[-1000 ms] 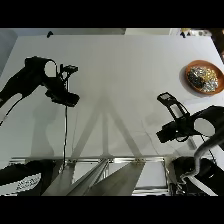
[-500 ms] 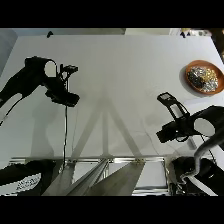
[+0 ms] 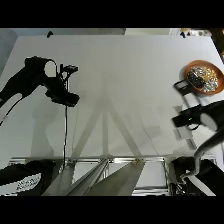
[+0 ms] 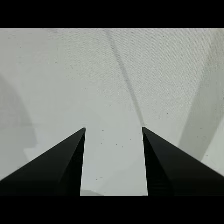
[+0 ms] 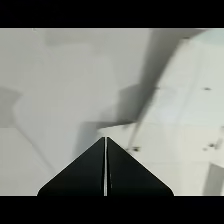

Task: Fold the box and place the chain.

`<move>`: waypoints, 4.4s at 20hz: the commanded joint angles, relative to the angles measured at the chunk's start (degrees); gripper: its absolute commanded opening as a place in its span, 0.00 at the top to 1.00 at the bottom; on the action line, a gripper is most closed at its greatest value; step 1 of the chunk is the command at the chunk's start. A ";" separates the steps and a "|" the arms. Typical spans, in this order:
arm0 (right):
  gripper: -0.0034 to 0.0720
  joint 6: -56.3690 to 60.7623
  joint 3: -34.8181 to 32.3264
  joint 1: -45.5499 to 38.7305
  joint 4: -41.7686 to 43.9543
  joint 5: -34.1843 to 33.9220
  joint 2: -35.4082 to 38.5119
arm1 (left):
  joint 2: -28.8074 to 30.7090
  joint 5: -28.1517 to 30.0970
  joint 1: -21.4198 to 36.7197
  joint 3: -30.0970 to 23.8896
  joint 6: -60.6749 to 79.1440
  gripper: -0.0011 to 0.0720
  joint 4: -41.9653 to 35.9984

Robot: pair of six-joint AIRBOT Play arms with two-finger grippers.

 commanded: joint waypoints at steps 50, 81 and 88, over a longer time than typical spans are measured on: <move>0.93 -37.33 -6.78 -16.94 51.36 -12.26 -14.43 | 0.04 0.02 0.02 0.00 0.02 0.43 0.00; 0.93 -35.06 -10.43 -8.98 52.00 -15.54 -13.35 | -12.04 4.33 -0.83 -5.44 55.41 0.20 -53.42; 0.93 -35.10 -10.43 -8.98 52.02 -15.58 -13.35 | -13.49 6.69 -1.09 -5.46 57.90 0.23 -54.27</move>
